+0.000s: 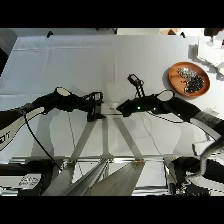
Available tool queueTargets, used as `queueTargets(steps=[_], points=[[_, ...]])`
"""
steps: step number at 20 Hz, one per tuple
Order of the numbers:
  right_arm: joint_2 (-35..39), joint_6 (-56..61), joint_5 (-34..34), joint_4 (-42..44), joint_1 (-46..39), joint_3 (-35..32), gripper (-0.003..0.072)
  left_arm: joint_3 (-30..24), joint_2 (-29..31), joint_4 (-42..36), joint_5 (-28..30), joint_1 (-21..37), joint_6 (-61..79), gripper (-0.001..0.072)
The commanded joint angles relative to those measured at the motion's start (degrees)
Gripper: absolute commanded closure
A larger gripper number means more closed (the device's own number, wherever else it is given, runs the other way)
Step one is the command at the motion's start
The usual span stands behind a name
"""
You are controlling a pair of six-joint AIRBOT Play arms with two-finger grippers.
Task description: Fold the box and place the chain.
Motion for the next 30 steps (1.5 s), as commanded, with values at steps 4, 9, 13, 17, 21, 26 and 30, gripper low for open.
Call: queueTargets(steps=[4, 9, 13, 17, 21, 26, 30], points=[[0.1, 0.6, -0.5, 0.6, -0.5, -4.8, 0.0673, 0.0, 0.0, 0.1, 0.0, 0.0, 0.1, 0.0499], [6.2, 2.2, -0.7, 0.6, -1.4, -4.6, 0.0673, 0.0, 0.0, 0.0, 0.0, 0.0, 0.1, 0.0499], [18.2, 4.3, -0.9, 0.6, -8.6, -3.0, 0.0673, 0.0, 0.0, 0.0, 0.0, 0.0, 0.1, 0.0499], [31.4, 5.0, 0.7, -1.8, -18.1, -2.8, 0.0673, 0.0, 0.0, 0.0, 0.0, 0.0, 0.1, 0.0499], [41.3, 16.5, 8.4, -16.9, -24.1, -2.8, 0.0672, 0.0, 0.0, 0.0, 0.0, 0.0, 0.1, 0.0499], [44.1, 40.2, 28.0, -52.0, -24.7, -2.8, 0.0672, 0.0, 0.0, 0.0, 0.0, 0.0, 0.1, 0.0499], [44.1, 51.4, 25.3, -69.3, -24.7, -2.8, 0.0672, 0.0, 0.0, 0.0, 0.0, 0.0, 0.1, 0.0499]])
